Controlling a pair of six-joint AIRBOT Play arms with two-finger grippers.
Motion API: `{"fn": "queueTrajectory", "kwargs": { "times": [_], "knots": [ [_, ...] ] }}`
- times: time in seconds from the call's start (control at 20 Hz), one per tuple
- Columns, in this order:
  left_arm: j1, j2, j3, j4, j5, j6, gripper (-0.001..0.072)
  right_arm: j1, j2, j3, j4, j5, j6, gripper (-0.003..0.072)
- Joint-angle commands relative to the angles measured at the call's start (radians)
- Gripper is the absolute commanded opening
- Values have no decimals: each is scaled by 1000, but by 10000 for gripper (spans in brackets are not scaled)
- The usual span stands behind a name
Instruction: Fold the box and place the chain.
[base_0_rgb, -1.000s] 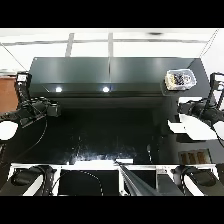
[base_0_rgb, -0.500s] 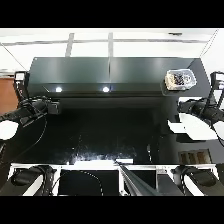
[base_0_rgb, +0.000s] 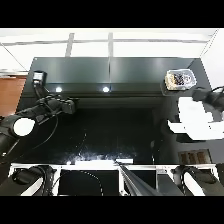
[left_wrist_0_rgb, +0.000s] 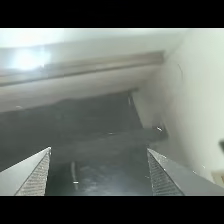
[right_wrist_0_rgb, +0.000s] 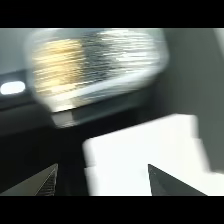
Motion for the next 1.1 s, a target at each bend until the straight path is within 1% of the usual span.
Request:
{"fn": "queueTrajectory", "kwargs": {
  "times": [0.0,0.05,0.1,0.15,0.2,0.25,0.35,0.4,0.5,0.55,0.65,0.75,0.85,0.9,1.0,1.05],
  "knots": [
    [-50,-53,1,-2,15,10,715,-333,-210,212,13,122,-61,637],
    [-49,-55,1,-2,16,10,715,-443,-290,294,64,200,-132,637],
    [-49,-54,1,8,21,10,715,-543,-369,369,144,310,-246,639],
    [-49,-54,1,13,23,10,715,-621,-434,424,210,407,-319,639],
    [-49,-54,1,13,23,10,715,-692,-488,462,249,476,-346,639],
    [-49,-54,1,13,21,10,715,-745,-521,478,260,505,-346,639],
    [-49,-54,1,12,14,10,715,-835,-570,496,285,515,-358,638],
    [-49,-54,1,12,14,10,715,-878,-602,513,339,521,-403,637],
    [-49,-54,1,12,14,10,715,-946,-679,567,529,582,-556,636],
    [-50,-54,1,12,14,10,715,-967,-718,595,603,620,-616,636],
    [-50,-54,1,12,11,10,715,-970,-796,652,660,710,-692,627],
    [-50,-54,1,12,11,10,715,-959,-882,709,760,838,-783,627],
    [-50,-54,1,12,11,10,715,-938,-954,754,776,923,-787,627],
    [-50,-54,1,12,10,10,715,-926,-981,769,774,941,-788,627],
    [-50,-54,1,12,8,10,715,-905,-1006,782,766,929,-791,626],
    [-50,-54,1,12,6,10,715,-896,-1009,784,745,917,-792,612]
  ]
}}
